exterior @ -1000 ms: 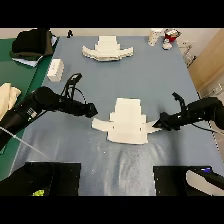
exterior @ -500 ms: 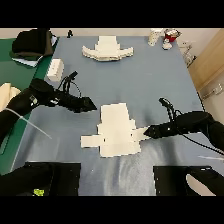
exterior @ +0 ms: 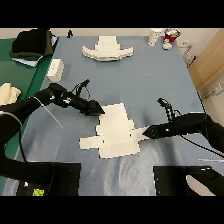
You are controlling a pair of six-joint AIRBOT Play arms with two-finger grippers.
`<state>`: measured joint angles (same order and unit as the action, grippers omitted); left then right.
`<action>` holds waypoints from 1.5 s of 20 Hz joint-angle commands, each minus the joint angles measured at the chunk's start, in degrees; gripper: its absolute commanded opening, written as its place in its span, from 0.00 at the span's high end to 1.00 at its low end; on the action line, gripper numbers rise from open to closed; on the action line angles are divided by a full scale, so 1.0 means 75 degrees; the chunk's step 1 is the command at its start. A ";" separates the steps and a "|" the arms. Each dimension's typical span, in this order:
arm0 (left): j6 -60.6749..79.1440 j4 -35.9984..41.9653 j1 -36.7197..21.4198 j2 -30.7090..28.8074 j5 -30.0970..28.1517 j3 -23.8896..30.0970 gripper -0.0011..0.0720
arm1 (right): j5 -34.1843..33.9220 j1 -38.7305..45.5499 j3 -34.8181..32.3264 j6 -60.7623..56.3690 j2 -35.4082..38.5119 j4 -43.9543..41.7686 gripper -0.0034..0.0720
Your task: Fold the box.
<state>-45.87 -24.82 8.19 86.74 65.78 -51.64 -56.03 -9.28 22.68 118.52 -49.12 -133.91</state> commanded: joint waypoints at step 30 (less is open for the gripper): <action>0.0664 -0.0181 0.0615 0.1486 0.0845 -0.1664 0.89 | 0.0280 -0.0003 -0.0006 -0.0020 0.0003 0.0029 0.95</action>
<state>-44.36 -27.55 11.60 97.56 72.36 -63.81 -53.84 -9.30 22.65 118.34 -49.12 -133.78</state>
